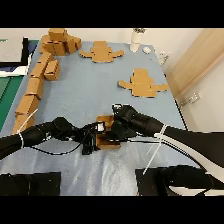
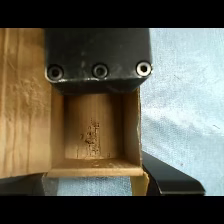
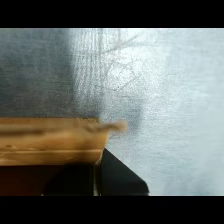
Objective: Fold the box.
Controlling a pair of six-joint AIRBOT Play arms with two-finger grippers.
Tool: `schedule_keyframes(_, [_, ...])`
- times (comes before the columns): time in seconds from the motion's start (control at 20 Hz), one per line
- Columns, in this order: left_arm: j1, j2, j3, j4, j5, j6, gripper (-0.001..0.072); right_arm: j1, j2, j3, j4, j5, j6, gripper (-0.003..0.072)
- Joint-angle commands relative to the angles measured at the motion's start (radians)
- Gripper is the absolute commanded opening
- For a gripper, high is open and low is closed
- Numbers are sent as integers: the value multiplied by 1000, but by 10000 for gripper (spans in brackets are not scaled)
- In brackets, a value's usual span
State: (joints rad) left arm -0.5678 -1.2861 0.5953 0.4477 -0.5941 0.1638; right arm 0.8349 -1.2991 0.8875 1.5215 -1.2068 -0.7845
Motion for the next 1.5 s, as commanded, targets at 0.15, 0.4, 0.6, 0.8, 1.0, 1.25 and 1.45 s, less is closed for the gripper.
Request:
schedule_keyframes(0.15, [0, 0, 0, 1, 0, 3, 450, 14, 12, 3, 21, -6, -27, 409])
schedule_keyframes(0.4, [0, 0, 0, 1, 0, 3, 450, 12, 69, 3, 19, -46, -28, 411])
schedule_keyframes(0.6, [0, 0, 0, 1, 0, 3, 450, 10, 187, 27, 62, -73, -27, 411])
schedule_keyframes(0.8, [0, 0, 0, 2, 0, 3, 450, -23, 346, 36, 44, -114, -6, 241])
schedule_keyframes(1.0, [0, 0, 0, 1, 0, 3, 450, -243, 333, 12, -75, -164, -99, 70])
schedule_keyframes(1.25, [0, 0, 0, 1, 0, 3, 450, -529, 156, 12, -133, 169, -204, 3])
schedule_keyframes(1.45, [0, 0, 0, 1, 0, 3, 450, -652, 3, 13, 505, 285, -762, 0])
